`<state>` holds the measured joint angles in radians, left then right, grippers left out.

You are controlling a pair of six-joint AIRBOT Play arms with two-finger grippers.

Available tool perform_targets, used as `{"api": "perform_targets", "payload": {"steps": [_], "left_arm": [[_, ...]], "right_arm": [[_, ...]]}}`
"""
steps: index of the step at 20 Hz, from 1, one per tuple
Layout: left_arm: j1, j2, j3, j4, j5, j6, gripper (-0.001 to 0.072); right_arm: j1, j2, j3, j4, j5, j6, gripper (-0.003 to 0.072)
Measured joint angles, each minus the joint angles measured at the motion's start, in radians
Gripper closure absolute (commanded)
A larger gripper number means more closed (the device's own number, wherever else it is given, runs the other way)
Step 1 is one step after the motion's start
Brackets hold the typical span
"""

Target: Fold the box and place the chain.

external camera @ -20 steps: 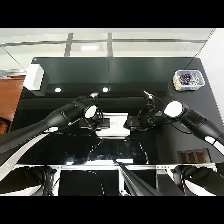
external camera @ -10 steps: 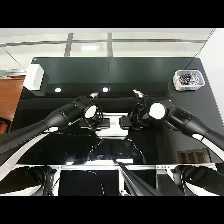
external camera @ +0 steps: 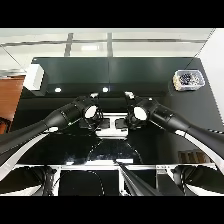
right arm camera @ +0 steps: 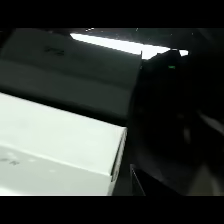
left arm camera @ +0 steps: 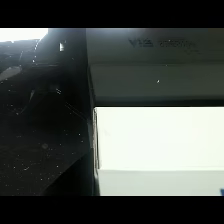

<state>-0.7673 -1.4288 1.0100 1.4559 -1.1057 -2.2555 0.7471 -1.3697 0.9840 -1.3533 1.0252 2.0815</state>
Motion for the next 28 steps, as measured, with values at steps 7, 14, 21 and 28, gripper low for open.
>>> {"api": "perform_targets", "payload": {"steps": [7,14,21,28], "left_arm": [[0.0,0.0,0.0,0.001,0.003,0.0,0.0683],[0.0,0.0,0.0,0.001,-0.001,0.0,0.0683],[0.0,0.0,0.0,-0.002,-0.005,-0.002,0.0683],[0.0,0.0,0.0,0.004,-0.002,0.002,0.0683]], "right_arm": [[0.04,-0.045,0.044,-0.1,0.056,0.09,0.0425],[0.044,-0.066,0.049,-0.112,0.047,0.144,0.055],[0.045,-0.075,0.049,-0.091,0.047,0.157,0.065],[0.045,-0.075,0.049,-0.067,0.054,0.148,0.0394]]}}
